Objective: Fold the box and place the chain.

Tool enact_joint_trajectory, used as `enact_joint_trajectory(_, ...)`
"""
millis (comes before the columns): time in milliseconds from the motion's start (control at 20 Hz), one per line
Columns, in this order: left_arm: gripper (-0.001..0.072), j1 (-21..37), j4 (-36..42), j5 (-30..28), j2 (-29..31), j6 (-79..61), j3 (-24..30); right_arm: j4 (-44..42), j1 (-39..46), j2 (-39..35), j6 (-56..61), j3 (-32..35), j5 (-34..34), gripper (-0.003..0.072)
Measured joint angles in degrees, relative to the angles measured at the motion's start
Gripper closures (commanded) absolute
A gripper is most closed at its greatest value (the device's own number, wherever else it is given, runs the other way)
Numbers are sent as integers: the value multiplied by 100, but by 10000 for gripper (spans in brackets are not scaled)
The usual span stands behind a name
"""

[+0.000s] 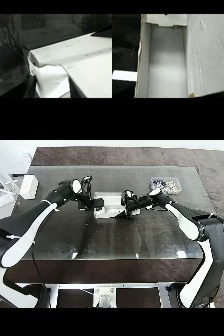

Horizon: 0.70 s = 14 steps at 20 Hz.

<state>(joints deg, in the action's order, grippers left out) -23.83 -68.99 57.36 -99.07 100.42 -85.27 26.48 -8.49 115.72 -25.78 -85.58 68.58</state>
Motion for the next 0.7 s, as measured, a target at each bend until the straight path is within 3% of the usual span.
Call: enact_joint_trajectory(700, 231, 13, 24, 197, 0, 98, -345, -20, 4, 0, 9, -2, -44, 191)
